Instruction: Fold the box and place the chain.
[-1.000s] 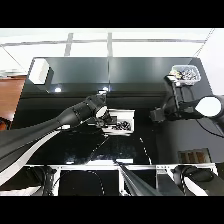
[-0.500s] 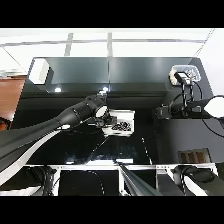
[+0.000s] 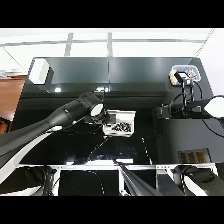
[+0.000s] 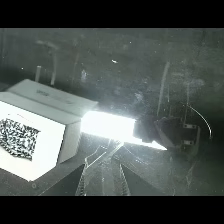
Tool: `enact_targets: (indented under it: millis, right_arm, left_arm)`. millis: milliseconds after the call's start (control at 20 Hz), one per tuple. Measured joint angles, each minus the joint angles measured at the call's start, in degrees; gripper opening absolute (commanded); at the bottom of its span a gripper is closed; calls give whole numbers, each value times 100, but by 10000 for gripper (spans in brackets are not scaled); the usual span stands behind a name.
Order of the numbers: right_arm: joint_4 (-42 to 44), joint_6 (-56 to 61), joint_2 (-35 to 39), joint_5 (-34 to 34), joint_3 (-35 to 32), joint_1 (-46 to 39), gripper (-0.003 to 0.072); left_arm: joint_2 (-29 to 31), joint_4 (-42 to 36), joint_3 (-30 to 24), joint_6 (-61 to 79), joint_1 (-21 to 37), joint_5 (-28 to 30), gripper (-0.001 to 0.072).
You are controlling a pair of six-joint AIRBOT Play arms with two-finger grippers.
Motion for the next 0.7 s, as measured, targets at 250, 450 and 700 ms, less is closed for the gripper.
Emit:
enact_targets:
  millis: [250, 450, 700]
  right_arm:
    - [-2, 0, 0, -2, -2, 0, 267]
    - [-4, 2, 0, -4, -2, 0, 267]
    - [-9, 0, 0, -109, -2, 0, 267]
  left_arm:
    - [935, 393, -295, 387, 271, -116, 518]
    - [1952, 981, -1178, 352, 911, -109, 518]
    - [2656, 623, -2251, 1180, 2839, 87, 517]
